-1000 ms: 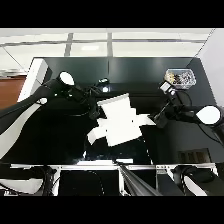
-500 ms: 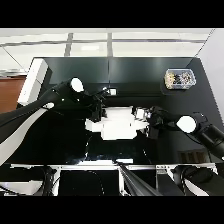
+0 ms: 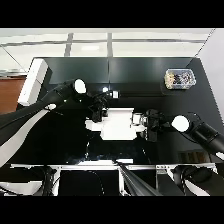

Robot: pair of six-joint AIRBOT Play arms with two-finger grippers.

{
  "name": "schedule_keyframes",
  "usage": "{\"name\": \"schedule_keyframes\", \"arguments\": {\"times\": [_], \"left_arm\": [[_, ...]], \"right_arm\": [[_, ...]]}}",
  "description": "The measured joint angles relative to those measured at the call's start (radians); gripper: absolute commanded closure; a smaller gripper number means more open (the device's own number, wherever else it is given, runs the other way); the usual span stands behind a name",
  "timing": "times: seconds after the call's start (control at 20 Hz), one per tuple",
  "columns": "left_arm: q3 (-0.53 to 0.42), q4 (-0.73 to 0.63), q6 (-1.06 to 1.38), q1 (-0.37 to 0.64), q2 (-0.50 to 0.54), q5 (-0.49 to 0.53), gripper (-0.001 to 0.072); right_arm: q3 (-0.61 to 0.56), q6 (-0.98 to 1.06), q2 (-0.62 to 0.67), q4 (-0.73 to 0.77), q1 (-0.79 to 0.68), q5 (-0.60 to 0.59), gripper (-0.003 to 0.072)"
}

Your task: Fold the box and place the chain.

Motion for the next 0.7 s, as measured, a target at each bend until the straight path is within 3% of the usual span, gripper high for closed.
{"name": "schedule_keyframes", "arguments": {"times": [0.7], "left_arm": [[0.0, 0.01, -0.015, -0.001, 0.003, -0.065, 0.0683]], "right_arm": [[0.0, -0.005, -0.012, 0.025, -0.028, 0.08, 0.0048]]}}
